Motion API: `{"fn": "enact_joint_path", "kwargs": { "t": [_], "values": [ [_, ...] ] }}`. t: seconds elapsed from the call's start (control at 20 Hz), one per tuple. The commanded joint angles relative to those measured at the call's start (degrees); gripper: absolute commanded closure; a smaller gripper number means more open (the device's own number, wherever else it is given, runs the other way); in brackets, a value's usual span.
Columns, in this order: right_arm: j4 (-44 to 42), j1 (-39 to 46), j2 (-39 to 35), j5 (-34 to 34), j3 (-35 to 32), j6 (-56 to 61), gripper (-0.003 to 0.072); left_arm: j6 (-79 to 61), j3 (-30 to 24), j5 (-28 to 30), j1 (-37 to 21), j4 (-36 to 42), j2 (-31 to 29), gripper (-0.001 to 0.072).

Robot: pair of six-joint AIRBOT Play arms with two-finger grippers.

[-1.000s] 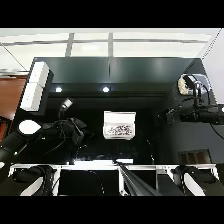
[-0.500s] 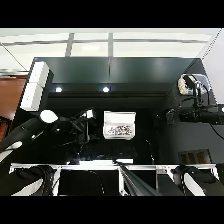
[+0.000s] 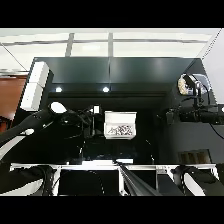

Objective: Fold the box and place the chain.

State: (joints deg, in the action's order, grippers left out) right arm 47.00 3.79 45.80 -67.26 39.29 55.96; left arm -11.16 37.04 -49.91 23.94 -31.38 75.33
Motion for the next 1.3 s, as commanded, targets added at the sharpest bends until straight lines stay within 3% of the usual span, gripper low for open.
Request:
{"fn": "enact_joint_path", "kwargs": {
  "t": [0.0, 0.35, 0.65, 1.25],
  "values": [
    [0.02, -0.02, -0.04, 0.44, 0.04, -0.04, 0.0352, -0.28, 1.07, -0.98, 1.62, -2.32, 0.98, 0.0003],
    [0.04, -0.02, -0.04, 0.46, 0.04, -0.09, 0.0352, 1.31, 1.01, -1.68, 1.88, -3.89, 0.98, 0.0003],
    [0.04, -0.02, -0.04, 0.7, 0.04, -0.26, 0.0352, 1.33, 1.01, 1.07, 5.05, -3.45, 1.84, 0.0004],
    [0.04, -0.02, -0.04, 0.72, 0.04, -0.26, 0.0352, 1.33, 1.01, 4.59, 5.42, -1.84, 2.43, 0.0004]
  ]
}}
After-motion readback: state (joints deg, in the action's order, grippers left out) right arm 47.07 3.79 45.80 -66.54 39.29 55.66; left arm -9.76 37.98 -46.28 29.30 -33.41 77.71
